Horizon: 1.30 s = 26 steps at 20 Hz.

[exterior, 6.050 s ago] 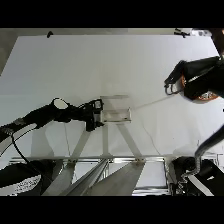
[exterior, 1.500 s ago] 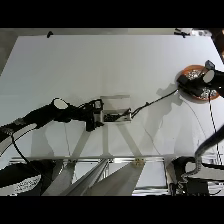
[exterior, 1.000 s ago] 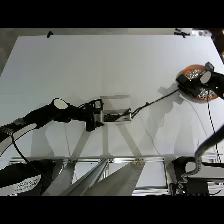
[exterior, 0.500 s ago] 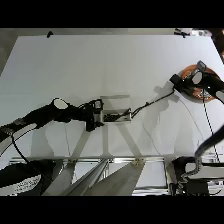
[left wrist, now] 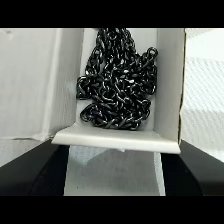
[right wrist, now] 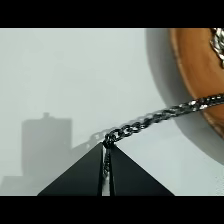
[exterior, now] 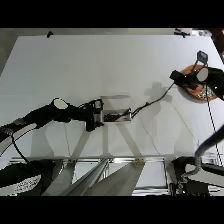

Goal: Fold the box and place the chain.

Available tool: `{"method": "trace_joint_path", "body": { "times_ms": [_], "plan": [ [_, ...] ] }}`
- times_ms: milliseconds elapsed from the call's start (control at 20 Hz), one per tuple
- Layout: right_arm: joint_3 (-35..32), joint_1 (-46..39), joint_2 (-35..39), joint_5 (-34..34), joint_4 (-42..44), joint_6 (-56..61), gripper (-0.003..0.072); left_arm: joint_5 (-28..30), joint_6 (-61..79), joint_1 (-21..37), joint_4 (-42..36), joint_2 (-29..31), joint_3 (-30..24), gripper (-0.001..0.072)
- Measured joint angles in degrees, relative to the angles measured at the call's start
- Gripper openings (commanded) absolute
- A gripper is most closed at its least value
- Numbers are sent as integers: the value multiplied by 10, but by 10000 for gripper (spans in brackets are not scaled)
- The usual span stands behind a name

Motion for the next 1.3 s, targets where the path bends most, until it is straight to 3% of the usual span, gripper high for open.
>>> {"method": "trace_joint_path", "body": {
  "times_ms": [650,950,1300],
  "plan": [
    [0,194,282,120,1,-123,8,0,0,0,0,0,0,252],
    [0,311,319,165,8,-129,9,0,0,0,0,0,0,252],
    [0,415,322,156,17,-127,9,0,0,0,0,0,0,252]
  ]
}}
